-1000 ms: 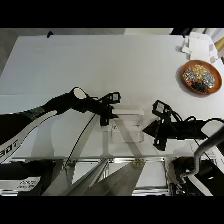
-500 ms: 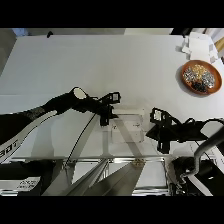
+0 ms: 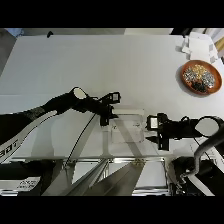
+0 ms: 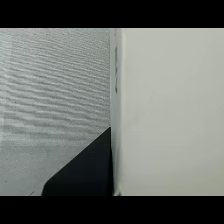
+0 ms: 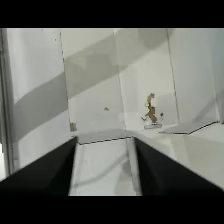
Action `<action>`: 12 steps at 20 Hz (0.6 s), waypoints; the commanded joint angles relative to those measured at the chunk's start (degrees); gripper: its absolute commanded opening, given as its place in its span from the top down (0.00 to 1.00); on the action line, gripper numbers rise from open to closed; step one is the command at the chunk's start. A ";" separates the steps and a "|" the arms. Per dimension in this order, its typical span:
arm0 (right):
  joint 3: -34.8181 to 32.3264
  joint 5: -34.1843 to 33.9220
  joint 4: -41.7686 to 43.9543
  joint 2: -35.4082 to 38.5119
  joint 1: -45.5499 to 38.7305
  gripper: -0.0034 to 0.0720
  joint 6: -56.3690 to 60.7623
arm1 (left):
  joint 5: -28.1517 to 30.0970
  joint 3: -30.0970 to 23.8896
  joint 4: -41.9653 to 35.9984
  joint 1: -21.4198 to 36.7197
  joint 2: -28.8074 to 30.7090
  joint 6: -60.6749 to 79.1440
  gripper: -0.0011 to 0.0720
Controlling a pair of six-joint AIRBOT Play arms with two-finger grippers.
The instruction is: Fold the box and place the chain.
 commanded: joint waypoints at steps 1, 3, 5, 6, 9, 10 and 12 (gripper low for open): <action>-3.78 -7.10 -0.48 -1.60 1.22 0.10 -6.93 | 0.00 -0.02 0.00 -0.04 -0.02 0.02 0.97; -7.30 -13.40 -3.91 -1.38 4.85 0.08 -7.34 | -0.02 -0.02 0.00 -0.04 -0.02 0.02 0.97; -10.23 -17.97 -5.55 -0.72 9.29 0.07 -7.34 | -0.02 -0.02 0.00 -0.04 -0.02 0.02 0.97; -11.15 -19.85 -5.51 -0.33 11.37 0.07 -7.34 | 0.00 -0.02 0.00 -0.04 -0.02 0.02 0.97; -12.35 -26.64 -5.51 -0.07 16.00 0.05 -6.47 | -0.02 -0.02 0.00 -0.04 -0.02 0.02 0.97; -12.61 -28.52 -5.53 -0.13 16.61 0.05 -5.22 | 0.00 -0.02 0.00 -0.04 -0.02 0.02 0.97; -12.68 -29.24 -5.55 -0.17 17.49 0.05 -3.72 | 0.00 -0.02 0.00 -0.04 -0.02 0.02 0.97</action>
